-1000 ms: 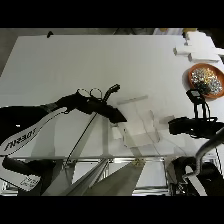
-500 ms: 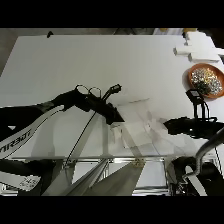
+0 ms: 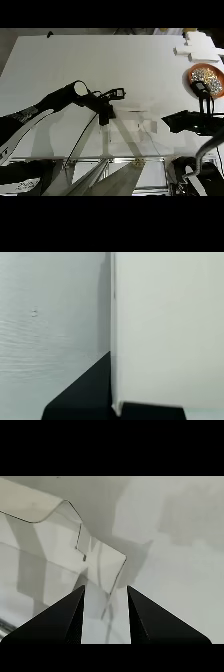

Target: Fold the box and place the chain.

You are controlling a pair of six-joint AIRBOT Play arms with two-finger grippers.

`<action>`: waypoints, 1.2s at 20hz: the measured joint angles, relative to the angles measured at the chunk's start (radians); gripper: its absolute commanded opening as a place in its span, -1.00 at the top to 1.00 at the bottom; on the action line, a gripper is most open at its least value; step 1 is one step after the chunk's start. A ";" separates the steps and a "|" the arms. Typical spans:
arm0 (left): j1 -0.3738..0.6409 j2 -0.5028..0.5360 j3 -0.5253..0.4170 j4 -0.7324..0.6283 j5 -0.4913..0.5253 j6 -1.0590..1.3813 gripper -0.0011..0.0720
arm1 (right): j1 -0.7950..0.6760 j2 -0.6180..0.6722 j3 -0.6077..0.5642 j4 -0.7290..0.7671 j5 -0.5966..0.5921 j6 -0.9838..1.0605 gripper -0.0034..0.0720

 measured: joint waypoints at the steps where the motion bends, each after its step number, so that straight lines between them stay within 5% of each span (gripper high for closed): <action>1: -0.003 0.000 0.000 0.003 0.014 0.012 0.96 | 0.000 0.000 0.006 0.003 0.003 -0.007 0.11; 7: -0.013 -0.014 -0.024 -0.122 0.091 0.140 0.99 | 0.000 0.000 0.022 0.006 0.013 -0.049 0.12; 15: -0.043 0.145 -0.173 -0.192 0.191 0.268 0.97 | 0.000 0.000 0.024 0.005 0.008 -0.065 0.12; 24: -0.037 0.076 -0.196 -0.236 0.204 0.469 0.97 | 0.000 0.000 0.024 0.005 0.004 -0.066 0.12</action>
